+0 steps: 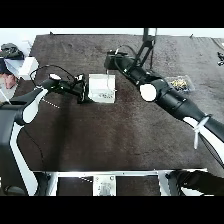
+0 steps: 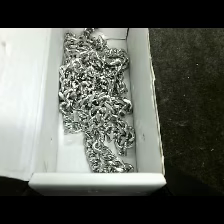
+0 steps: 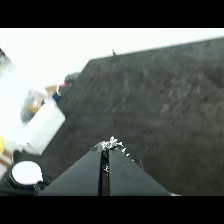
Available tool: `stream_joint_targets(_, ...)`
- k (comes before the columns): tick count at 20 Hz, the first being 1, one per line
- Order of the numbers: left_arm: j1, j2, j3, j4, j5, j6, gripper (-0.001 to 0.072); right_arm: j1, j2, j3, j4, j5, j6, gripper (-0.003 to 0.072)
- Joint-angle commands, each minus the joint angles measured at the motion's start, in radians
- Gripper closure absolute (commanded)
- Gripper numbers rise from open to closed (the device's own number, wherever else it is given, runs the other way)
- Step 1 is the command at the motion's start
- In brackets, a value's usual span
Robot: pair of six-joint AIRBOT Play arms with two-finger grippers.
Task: Fold the box and place the chain.
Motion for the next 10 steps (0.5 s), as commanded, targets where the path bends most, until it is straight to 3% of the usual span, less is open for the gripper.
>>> stream_joint_targets(1,0.0,0.0,0.0,0.0,0.0,0.0,0.0304,0.016,-0.071,0.013,-0.022,0.072,0.0,0.0701)
stream_joint_targets(4,0.0,0.0,0.0,0.0,0.0,0.0,0.0304,0.016,-0.142,0.011,-0.036,0.12,0.0,0.0696)
stream_joint_targets(5,0.0,0.0,0.0,0.0,0.0,0.0,0.0304,0.016,-0.155,0.01,-0.055,0.14,-0.001,0.0483)
stream_joint_targets(6,0.0,0.0,0.0,0.0,0.0,0.0,0.0304,0.014,-0.156,0.01,-0.092,0.167,-0.001,0.0337)
stream_joint_targets(10,0.0,0.0,0.0,0.0,0.0,0.0,0.0304,-0.021,-0.099,0.01,-0.257,0.208,-0.031,0.0341)
